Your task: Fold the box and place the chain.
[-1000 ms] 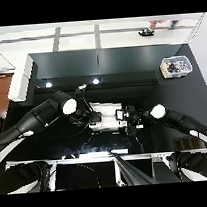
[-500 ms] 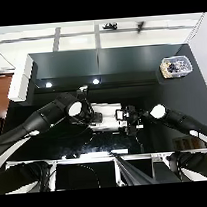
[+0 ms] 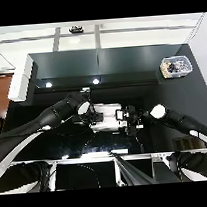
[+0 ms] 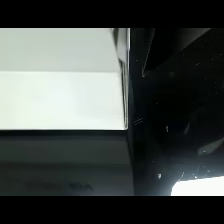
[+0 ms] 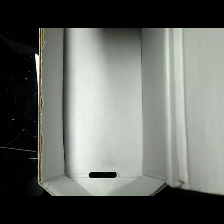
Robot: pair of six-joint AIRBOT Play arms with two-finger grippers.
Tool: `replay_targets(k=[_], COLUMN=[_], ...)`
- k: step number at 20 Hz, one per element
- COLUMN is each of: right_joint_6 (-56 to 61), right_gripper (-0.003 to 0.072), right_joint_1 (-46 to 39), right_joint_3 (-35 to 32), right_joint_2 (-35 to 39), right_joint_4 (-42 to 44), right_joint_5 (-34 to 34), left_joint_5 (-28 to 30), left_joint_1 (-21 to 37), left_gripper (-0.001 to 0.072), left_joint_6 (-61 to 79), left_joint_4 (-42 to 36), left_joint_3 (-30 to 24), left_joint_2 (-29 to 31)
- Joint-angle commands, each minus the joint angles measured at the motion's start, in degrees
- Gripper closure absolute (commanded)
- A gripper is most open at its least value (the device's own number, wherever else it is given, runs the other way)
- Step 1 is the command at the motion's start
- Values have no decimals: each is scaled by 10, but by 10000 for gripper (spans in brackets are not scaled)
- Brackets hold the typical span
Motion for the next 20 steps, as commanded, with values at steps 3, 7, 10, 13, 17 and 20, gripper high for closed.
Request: replay_targets(k=[3,7,10,13,17,20], right_joint_6=[0,0,0,0,0,0], right_gripper=[485,485,486,485,485,485], right_joint_1=[0,0,0,0,0,0], right_joint_3=[0,0,0,0,0,0], right_joint_2=[0,0,0,0,0,0], right_joint_4=[0,0,0,0,0,0], right_joint_5=[0,0,0,0,0,0], left_joint_5=[15,13,14,3,5,4], left_joint_1=[-1,-5,-13,-13,-13,-13], left_gripper=[445,445,445,445,630,684], left_joint_6=[-31,-44,-45,-46,-50,-50], left_joint_4=[7,7,7,7,6,4], left_joint_3=[5,5,6,6,6,6], left_joint_2=[-10,-15,-22,-25,-25,-25])
